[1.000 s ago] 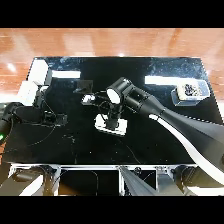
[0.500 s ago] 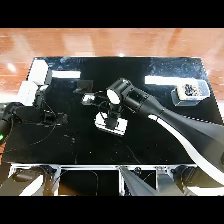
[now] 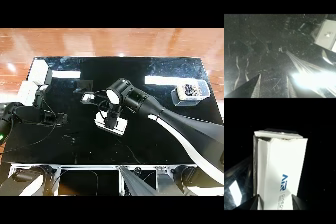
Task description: Fold the box and place the chain.
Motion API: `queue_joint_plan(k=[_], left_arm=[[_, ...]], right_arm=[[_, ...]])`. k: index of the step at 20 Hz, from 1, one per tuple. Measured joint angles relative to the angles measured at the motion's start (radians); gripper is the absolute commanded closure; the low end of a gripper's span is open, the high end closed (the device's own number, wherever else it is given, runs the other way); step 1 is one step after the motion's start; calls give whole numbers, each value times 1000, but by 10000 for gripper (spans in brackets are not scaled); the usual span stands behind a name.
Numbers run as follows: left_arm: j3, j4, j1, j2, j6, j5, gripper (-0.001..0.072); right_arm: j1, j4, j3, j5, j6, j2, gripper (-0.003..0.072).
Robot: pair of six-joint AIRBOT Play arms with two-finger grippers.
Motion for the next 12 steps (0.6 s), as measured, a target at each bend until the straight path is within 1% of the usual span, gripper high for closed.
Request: queue_joint_plan(k=[12], left_arm=[[0, 0, 0, 0, 0, -6, 268]], right_arm=[[0, 0, 0, -3, 8, -9, 218]])
